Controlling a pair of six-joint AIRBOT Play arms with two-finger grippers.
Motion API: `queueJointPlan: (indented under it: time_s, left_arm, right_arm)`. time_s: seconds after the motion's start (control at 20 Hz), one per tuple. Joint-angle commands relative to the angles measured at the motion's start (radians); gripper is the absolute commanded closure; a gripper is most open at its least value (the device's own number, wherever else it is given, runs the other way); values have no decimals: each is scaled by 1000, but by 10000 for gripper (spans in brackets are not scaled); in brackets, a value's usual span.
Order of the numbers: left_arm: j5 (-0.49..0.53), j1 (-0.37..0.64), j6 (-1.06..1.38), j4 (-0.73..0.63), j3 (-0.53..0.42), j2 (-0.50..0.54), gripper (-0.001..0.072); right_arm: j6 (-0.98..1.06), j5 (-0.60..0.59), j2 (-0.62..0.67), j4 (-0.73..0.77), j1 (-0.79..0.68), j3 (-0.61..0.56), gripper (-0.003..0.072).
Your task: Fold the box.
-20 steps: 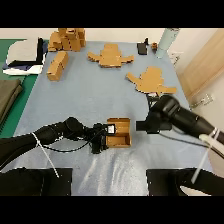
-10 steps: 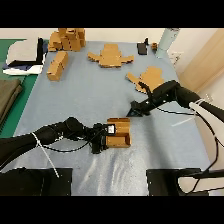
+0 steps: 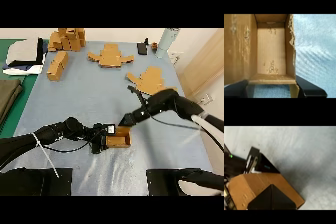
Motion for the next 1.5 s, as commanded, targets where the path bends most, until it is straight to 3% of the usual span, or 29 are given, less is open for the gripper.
queueJointPlan:
  time_s: [0.0,0.25,0.5,0.8,0.85,0.95,1.0,1.2,1.35,1.45]
  left_arm:
    - [1,0,0,0,0,-1,246]
    - [0,0,0,0,0,0,246]
    - [0,0,0,0,0,0,246]
    - [0,0,0,0,0,0,246]
    - [0,0,0,0,0,0,246]
    - [0,0,0,0,0,0,246]
    - [0,0,0,0,0,0,246]
    - [0,0,0,0,0,-1,246]
    - [0,0,0,0,0,0,246]
    - [0,0,0,0,0,-1,246]
  right_arm:
    - [-57,124,214,-93,92,-190,683]
    - [-57,353,440,-232,245,-329,683]
    - [-40,508,510,-447,387,-344,682]
    - [-42,653,568,-708,612,-454,681]
    - [-42,642,565,-739,626,-458,636]
    - [-42,650,566,-745,628,-458,401]
    - [-42,650,566,-745,627,-458,350]
    - [-15,650,566,-740,627,-458,350]
    - [-16,658,566,-816,627,-458,350]
    - [-20,672,566,-849,628,-458,253]
